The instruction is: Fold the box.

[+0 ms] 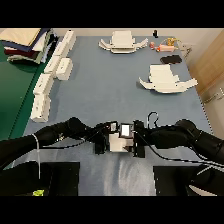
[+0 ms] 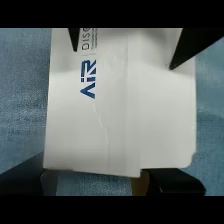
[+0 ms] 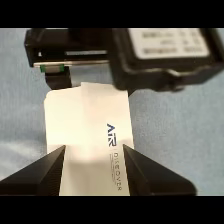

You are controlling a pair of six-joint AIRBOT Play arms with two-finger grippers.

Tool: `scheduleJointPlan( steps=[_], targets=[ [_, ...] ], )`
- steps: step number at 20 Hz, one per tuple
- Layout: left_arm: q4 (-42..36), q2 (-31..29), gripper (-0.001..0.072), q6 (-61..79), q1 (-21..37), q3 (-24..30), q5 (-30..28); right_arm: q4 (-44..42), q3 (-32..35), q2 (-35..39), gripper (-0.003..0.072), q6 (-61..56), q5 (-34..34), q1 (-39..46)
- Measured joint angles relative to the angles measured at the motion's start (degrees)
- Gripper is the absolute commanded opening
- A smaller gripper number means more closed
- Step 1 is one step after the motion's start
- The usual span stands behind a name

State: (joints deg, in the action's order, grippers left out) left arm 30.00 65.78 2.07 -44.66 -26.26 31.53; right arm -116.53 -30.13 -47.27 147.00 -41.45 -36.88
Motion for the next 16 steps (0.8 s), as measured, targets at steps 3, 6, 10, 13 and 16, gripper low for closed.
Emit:
scheduleJointPlan(
  steps=[3, 6, 10, 13, 16],
  targets=[
    [0.0, 0.0, 0.0522, 0.0, 0.0, 0.0, 0.0, 3.5, 0.0, -0.1, 0.0566, 0.4, 0.2, -1.1],
    [0.0, 0.0, 0.0523, 0.0, 0.0, 0.0, 0.0, 5.9, 0.0, -0.3, 0.0565, 0.6, 0.3, -1.6],
    [0.0, 0.0, 0.0523, 0.0, 0.0, 0.0, 0.0, 7.7, -0.1, -0.5, 0.0566, 0.7, 0.4, -1.7],
    [0.0, 0.0, 0.0522, 0.0, 0.0, 0.0, 0.0, 8.3, -0.5, -0.5, 0.0566, 0.7, 0.4, -1.7],
    [0.0, 0.0, 0.0522, 0.0, 0.0, 0.0, 0.0, 8.9, -0.7, -0.4, 0.0566, 0.8, 0.4, -1.8]
  ],
)
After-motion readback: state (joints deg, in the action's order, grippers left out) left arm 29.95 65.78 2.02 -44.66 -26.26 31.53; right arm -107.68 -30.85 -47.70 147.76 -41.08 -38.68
